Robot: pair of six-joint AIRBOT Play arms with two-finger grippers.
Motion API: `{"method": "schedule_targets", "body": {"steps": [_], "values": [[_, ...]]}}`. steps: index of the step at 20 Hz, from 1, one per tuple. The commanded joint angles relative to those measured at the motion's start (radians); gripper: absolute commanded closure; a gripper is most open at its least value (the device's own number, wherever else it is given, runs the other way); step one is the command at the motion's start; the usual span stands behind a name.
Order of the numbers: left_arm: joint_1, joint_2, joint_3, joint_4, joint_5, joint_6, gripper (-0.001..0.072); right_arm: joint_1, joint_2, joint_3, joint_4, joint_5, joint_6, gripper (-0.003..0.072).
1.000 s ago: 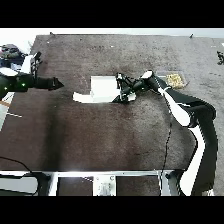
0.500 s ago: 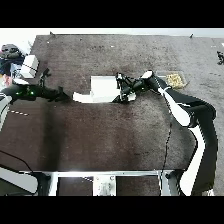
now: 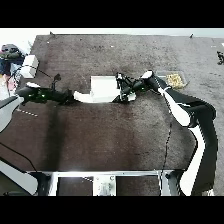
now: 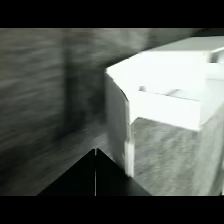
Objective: Fold the box and place the chain.
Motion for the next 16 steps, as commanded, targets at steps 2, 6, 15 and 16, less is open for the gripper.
{"method": "schedule_targets", "body": {"steps": [2, 6, 15, 16], "values": [[-0.044, -0.006, 0.000, -0.122, -0.007, 0.032, 0.0697, 0.001, -0.001, 0.001, 0.000, 0.000, 0.000, 0.0328], [-0.060, -0.006, 0.009, -0.156, -0.030, 0.031, 0.0381, 0.001, -0.001, 0.001, 0.000, 0.000, 0.000, 0.0328], [-0.150, -0.006, 0.182, 0.010, -0.040, -0.134, 0.0270, 0.001, -0.001, 0.001, 0.000, 0.000, 0.000, 0.0328], [-0.155, -0.006, 0.196, 0.019, -0.041, -0.147, 0.0270, 0.001, -0.001, 0.001, 0.001, 0.001, 0.000, 0.0328]]}}
